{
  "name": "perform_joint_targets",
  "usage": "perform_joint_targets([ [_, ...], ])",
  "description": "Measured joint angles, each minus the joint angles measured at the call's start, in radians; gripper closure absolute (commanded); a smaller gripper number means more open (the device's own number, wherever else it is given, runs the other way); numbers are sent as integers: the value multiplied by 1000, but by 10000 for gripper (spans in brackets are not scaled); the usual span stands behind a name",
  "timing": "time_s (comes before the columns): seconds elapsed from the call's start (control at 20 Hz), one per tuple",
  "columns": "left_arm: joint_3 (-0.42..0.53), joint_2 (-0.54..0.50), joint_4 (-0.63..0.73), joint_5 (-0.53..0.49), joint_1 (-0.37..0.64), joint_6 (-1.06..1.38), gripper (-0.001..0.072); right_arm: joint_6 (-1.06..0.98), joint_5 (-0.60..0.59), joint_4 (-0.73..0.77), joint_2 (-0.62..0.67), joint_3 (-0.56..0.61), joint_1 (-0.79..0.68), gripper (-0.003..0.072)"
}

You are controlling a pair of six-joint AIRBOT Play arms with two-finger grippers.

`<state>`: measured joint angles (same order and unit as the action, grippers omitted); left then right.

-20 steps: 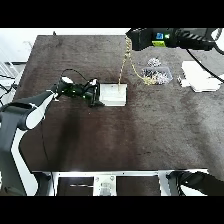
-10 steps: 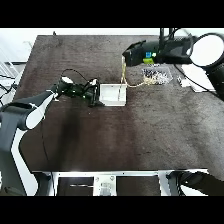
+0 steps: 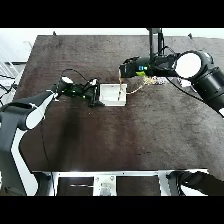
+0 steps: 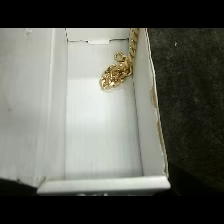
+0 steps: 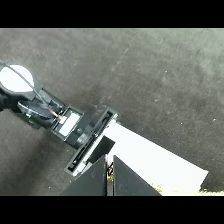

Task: Fold the box and place the chain.

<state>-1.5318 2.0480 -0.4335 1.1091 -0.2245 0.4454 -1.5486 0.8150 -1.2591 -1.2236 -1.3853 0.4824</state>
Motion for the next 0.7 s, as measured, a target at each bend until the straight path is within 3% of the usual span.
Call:
perform_joint_targets([
  [0.3,0,0,0,0,0,0,219,-12,-68,8,-36,46,45,674],
  [0.7,0,0,0,0,0,0,219,-14,-212,19,-219,122,58,674],
])
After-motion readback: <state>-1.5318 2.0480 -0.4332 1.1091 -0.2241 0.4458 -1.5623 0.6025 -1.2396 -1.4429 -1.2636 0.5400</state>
